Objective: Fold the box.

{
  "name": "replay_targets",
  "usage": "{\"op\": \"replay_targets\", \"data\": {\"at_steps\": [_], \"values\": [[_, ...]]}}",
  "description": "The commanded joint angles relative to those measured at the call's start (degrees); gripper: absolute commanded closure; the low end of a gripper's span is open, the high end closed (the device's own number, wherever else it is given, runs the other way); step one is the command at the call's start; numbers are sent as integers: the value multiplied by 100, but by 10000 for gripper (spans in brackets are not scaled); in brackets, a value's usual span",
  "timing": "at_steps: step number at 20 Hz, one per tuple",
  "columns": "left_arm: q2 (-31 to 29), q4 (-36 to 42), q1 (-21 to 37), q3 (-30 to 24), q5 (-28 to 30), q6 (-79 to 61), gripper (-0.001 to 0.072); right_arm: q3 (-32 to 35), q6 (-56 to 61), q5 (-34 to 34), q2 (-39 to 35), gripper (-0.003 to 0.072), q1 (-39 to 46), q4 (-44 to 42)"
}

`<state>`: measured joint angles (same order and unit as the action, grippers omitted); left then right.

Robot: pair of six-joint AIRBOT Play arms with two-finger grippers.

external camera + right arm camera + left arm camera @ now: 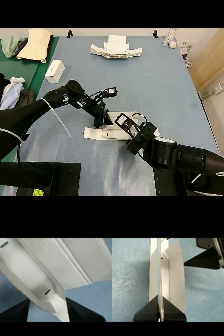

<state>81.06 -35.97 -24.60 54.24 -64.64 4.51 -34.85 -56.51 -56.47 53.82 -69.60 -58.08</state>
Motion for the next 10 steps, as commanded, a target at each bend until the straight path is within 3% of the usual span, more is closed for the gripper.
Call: {"op": "replay_targets", "data": {"at_steps": [1,3,6,10], "values": [[0,0,-2,4,0,-2,694,-4,-365,4,-116,-34,264,-50],[0,0,-2,4,0,-2,694,4,-1252,264,-197,-34,756,-431],[0,0,-2,4,0,-2,694,81,-3506,750,-289,-34,1797,-1858],[0,0,-2,4,0,-2,694,195,-7895,1185,-289,-34,3250,-4533]]}}
